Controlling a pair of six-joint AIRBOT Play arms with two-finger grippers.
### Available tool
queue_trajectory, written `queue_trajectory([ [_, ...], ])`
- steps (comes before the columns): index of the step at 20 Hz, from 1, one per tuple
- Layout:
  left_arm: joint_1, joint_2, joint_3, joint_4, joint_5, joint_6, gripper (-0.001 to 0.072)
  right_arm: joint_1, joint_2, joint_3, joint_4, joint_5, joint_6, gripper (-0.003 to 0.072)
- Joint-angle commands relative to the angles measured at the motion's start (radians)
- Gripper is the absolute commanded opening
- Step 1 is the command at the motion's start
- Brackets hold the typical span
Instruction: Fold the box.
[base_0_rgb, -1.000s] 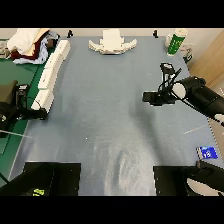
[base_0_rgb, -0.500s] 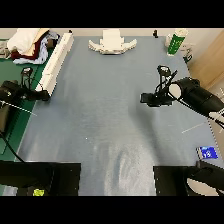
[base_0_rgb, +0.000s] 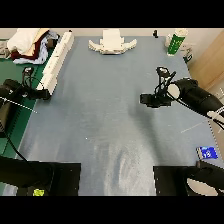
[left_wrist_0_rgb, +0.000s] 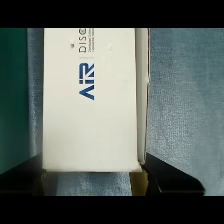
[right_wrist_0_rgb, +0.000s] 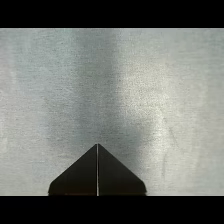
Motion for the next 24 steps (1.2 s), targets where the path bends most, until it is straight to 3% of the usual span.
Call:
queue_trajectory([
  [1,0.0,-0.003,0.002,-0.004,0.018,0.0,0.0511,0.001,-0.001,0.001,0.005,0.001,0.0,0.0004],
  [3,0.0,-0.007,0.001,-0.003,0.014,-0.001,0.0513,0.001,-0.001,0.001,0.005,0.001,0.0,0.0004],
  [4,0.0,-0.013,0.001,-0.002,0.016,0.0,0.0582,0.001,-0.001,0.001,0.005,0.001,0.0,0.0004],
  [5,0.001,-0.018,0.001,0.001,0.016,-0.001,0.0698,0.001,-0.001,0.001,0.011,0.001,0.0,0.0004],
  [10,0.01,-0.009,0.002,0.075,-0.036,-0.004,0.0698,0.001,-0.001,0.001,0.024,0.002,0.0,0.0004],
  [12,0.027,0.036,0.005,0.152,-0.136,-0.004,0.0698,0.001,-0.001,0.001,0.04,0.006,0.0,0.0004],
  [17,0.061,0.191,0.072,0.428,-0.498,-0.13,0.0697,0.0,-0.001,0.002,0.081,0.03,-0.001,0.0004],
  [18,0.06,0.222,0.089,0.438,-0.567,-0.187,0.0588,0.001,-0.001,0.002,0.084,0.031,-0.002,0.0004],
  [19,0.055,0.249,0.107,0.42,-0.639,-0.247,0.0173,0.001,-0.001,0.002,0.097,0.03,-0.024,0.0004],
  [20,0.036,0.272,0.124,0.363,-0.705,-0.26,0.0013,0.001,-0.002,0.004,0.117,0.028,-0.045,0.0004],
  [22,-0.061,0.305,0.141,0.243,-0.742,-0.299,0.0012,0.001,-0.023,0.041,0.157,0.027,-0.095,0.0004],
  [24,-0.245,0.302,0.166,0.22,-0.724,-0.369,0.0012,0.001,-0.082,0.129,0.194,0.037,-0.132,0.0004],
])
